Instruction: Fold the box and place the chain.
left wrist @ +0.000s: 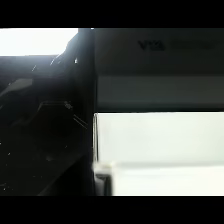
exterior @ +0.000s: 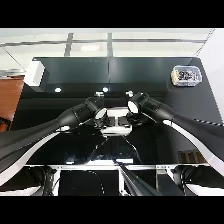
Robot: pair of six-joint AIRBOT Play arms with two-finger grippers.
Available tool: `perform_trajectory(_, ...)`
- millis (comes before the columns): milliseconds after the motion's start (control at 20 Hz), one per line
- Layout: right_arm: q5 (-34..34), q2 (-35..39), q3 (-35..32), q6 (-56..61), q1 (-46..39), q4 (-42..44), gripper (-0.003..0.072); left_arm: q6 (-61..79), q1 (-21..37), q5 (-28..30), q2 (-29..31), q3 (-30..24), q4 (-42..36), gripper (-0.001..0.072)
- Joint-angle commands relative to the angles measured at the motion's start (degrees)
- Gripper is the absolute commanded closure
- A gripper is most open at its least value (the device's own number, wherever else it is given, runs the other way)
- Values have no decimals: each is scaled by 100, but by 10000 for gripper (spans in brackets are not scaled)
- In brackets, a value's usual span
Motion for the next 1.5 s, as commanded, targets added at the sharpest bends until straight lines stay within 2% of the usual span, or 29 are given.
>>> perform_trajectory(0,-11,186,4,-136,0,-90,337,-15,2,17,4,4,-17,682)
perform_trajectory(200,17,1029,7,-638,-63,-472,338,-15,2,22,2,4,-15,682)
perform_trajectory(350,114,1963,17,-1010,-332,-651,338,-15,2,17,4,4,-15,682)
perform_trajectory(500,72,2688,17,-1274,-876,-1294,338,-15,2,13,4,4,-17,682)
perform_trajectory(600,9,2754,11,-1421,-1502,-2037,338,-15,2,9,4,4,-17,682)
perform_trajectory(700,-647,2662,-101,-1419,-2258,-3023,338,-15,2,-24,4,4,-20,682)
perform_trajectory(750,-1189,2601,-192,-1419,-2658,-3320,337,-15,2,-20,4,4,-17,682)
perform_trajectory(800,-1880,2490,-293,-1414,-3141,-3412,227,-15,2,-20,4,4,-15,681)
perform_trajectory(850,-2430,2312,-339,-1366,-3591,-3320,-18,-15,7,-17,4,4,-15,682)
perform_trajectory(950,-3058,1759,-313,-1327,-4404,-2612,-34,-15,9,-7,2,2,-13,682)
perform_trajectory(1000,-3176,1427,-227,-1331,-4730,-2118,-34,-15,9,0,2,4,-15,682)
perform_trajectory(1100,-3154,741,177,-1335,-5084,-1700,-34,-15,13,-4,4,4,-15,682)
perform_trajectory(1300,-2643,-531,1499,-1353,-5191,-1508,-34,-15,13,2,4,4,-13,682)
perform_trajectory(1450,-1834,-1445,2763,-1355,-5250,-1095,-34,-15,15,20,2,4,-11,682)
